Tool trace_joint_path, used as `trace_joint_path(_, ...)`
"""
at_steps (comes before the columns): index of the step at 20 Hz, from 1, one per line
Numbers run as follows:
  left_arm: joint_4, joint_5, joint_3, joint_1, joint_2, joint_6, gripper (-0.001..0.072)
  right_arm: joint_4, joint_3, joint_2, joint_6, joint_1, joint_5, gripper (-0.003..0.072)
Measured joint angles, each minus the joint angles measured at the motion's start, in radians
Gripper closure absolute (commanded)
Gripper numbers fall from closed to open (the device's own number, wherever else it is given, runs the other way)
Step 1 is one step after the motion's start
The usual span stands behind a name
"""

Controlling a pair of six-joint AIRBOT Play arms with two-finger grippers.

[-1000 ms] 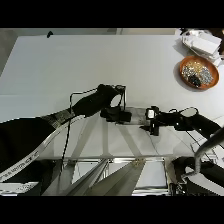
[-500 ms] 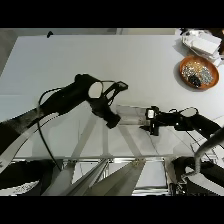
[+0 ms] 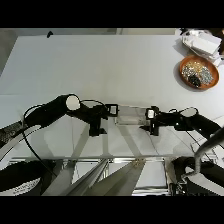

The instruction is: Fold the box and place the chain.

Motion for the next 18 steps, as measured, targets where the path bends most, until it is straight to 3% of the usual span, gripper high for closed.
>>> trace_joint_path(4, -0.063, 0.045, 0.008, 0.061, -0.039, 0.146, 0.0002, 0.0, 0.0, 0.0, 0.0, 0.0, 0.0, 0.0279)
trace_joint_path(8, -0.106, 0.008, 0.093, 0.082, -0.124, 0.193, 0.0002, 0.0, 0.0, 0.0, 0.0, 0.0, 0.0, 0.0279)
trace_joint_path(12, -0.117, -0.025, 0.159, 0.074, -0.196, 0.205, 0.0002, 0.0, 0.0, 0.0, 0.0, 0.0, 0.0, 0.0279)
trace_joint_path(18, -0.124, -0.034, 0.186, 0.031, -0.244, 0.218, 0.0002, 0.0, 0.0, 0.0, 0.0, 0.0, 0.0, 0.0279)
